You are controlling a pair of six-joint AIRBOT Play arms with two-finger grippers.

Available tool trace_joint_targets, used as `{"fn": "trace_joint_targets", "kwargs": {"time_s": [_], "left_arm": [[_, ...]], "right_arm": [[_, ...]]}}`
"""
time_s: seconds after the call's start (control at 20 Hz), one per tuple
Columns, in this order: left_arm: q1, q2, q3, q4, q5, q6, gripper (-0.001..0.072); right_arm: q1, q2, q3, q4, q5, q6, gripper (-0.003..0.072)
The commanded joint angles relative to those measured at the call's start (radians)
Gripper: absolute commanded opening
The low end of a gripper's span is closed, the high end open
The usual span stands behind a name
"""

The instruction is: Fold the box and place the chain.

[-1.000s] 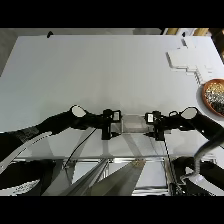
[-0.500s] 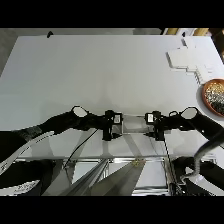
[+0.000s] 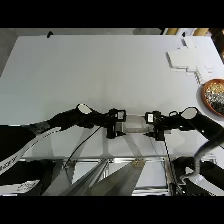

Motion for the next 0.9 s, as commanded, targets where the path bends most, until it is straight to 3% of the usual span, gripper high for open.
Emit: {"fn": "trace_joint_targets", "kwargs": {"time_s": [0.0,0.05,0.2,0.45,0.5,0.85], "left_arm": [[0.007,-0.005,0.005,0.028,-0.018,-0.034,0.0616],[0.007,-0.005,0.005,0.034,-0.021,-0.034,0.0557],[0.006,-0.005,0.005,0.074,-0.050,-0.034,0.0200],[0.009,-0.004,0.005,0.150,-0.043,-0.090,0.0235],[0.013,-0.004,0.005,0.182,-0.031,-0.130,0.0297],[-0.009,-0.005,0.006,0.212,0.040,-0.193,0.0302]], "right_arm": [[0.000,0.000,0.001,0.000,0.000,-0.001,0.0573],[0.000,0.000,0.001,-0.001,0.000,-0.001,0.0573],[0.000,0.000,0.001,-0.001,0.000,-0.001,0.0573],[0.000,0.000,0.001,-0.001,0.000,-0.001,0.0573],[0.000,0.000,0.001,0.000,0.000,-0.001,0.0573],[0.000,0.000,0.001,-0.001,0.000,-0.001,0.0573]]}}
